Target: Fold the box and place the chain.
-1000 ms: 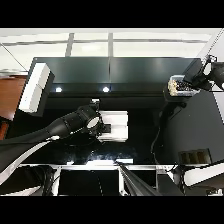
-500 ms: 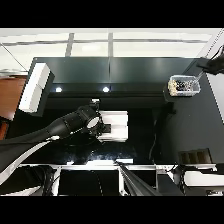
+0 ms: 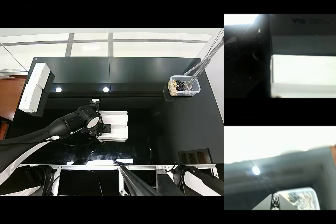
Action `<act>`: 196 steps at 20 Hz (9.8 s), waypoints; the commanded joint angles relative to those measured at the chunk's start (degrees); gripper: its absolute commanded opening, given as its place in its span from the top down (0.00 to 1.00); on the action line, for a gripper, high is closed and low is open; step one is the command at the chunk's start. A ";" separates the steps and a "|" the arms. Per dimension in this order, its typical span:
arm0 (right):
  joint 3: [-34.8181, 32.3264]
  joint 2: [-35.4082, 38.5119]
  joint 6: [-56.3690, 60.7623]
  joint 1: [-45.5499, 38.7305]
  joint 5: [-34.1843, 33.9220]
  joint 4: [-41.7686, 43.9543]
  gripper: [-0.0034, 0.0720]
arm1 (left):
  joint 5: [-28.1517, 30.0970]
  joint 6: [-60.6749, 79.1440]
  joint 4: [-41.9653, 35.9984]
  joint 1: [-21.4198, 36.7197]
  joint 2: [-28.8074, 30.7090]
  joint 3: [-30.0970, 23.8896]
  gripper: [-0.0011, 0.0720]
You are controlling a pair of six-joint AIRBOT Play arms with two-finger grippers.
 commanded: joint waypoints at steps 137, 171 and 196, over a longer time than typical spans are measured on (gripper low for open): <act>-50.36 13.42 -56.22 32.26 2.40 42.49 0.92 | -0.13 0.02 0.20 -0.07 -0.02 0.07 0.95; -61.44 3.52 -76.72 35.01 -17.70 22.77 0.14 | -0.04 0.02 0.44 -0.04 -0.02 0.07 0.95; -61.44 -4.63 -84.50 37.18 -23.43 29.75 0.66 | -0.04 0.02 0.44 -0.07 -0.02 0.07 0.95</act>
